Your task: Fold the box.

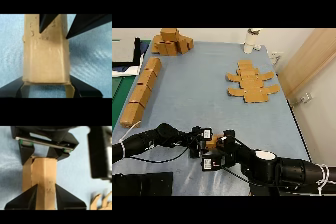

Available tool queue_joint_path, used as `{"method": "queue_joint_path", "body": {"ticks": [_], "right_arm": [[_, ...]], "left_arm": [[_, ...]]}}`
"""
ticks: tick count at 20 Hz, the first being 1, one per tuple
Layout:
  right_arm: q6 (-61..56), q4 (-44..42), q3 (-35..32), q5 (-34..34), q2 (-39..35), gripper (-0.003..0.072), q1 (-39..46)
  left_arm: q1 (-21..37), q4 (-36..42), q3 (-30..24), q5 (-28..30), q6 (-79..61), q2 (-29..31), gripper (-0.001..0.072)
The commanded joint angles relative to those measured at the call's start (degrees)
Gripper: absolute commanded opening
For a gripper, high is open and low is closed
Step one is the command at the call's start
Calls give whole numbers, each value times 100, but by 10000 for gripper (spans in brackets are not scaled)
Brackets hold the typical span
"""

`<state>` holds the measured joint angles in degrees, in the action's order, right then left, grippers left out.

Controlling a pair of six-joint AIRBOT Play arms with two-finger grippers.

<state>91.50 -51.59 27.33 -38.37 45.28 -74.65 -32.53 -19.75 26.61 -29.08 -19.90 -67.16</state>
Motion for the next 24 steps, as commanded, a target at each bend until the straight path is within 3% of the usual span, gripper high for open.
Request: {"method": "queue_joint_path", "body": {"ticks": [1,6,7,20,21,23,24], "right_arm": [[-2,24,35,-31,-13,281,-11],[-4,39,33,-66,13,258,-2],[-4,28,33,-74,13,197,-2],[-2,-651,28,-59,280,194,-11],[-2,-651,35,-81,245,201,-11],[-2,-656,42,-214,9,386,-11],[-2,-682,81,-415,-170,409,-11]], "left_arm": [[0,0,0,2,0,2,471],[0,0,0,2,0,0,471],[0,0,0,2,0,0,471],[0,0,0,2,0,0,471],[0,0,0,2,0,0,471],[0,0,0,0,0,0,471],[0,0,0,2,0,0,471]]}}
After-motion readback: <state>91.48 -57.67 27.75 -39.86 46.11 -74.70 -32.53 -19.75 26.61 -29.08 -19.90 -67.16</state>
